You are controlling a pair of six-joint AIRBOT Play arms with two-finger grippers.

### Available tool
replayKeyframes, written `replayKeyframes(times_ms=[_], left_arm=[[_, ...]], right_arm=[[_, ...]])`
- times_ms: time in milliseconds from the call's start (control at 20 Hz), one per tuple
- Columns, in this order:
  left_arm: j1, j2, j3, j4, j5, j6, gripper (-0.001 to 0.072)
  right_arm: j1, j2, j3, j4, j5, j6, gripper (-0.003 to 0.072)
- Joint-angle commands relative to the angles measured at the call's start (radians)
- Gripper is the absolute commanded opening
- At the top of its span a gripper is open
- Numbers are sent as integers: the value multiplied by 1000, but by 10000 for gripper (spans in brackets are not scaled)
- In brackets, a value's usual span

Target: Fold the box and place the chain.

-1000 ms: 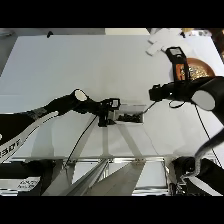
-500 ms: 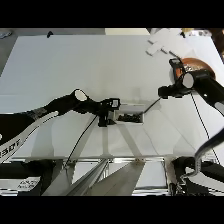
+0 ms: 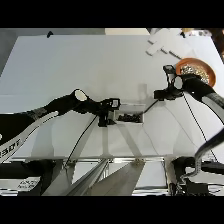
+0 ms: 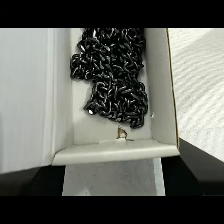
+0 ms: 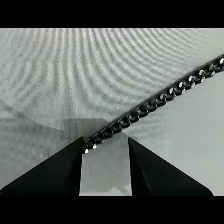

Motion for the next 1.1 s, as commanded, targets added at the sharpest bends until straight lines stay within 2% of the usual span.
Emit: replayKeyframes(times_ms=[0, 100, 350, 600, 800, 1050], left_arm=[[0, 0, 0, 0, 0, 0, 9], [0, 0, 0, 0, 0, 0, 9], [0, 0, 0, 0, 0, 0, 9], [0, 0, 0, 0, 0, 0, 9], [0, 0, 0, 0, 0, 0, 9], [0, 0, 0, 0, 0, 0, 9]], right_arm=[[0, -23, 0, 0, -19, -2, 241], [0, -23, 0, 0, -8, -41, 7], [0, 47, 0, -18, 84, -82, 12], [6, 254, -1, 1, 240, -110, 12], [108, 445, -1, 40, 346, -125, 12], [294, 652, -1, 116, 346, -32, 13]])
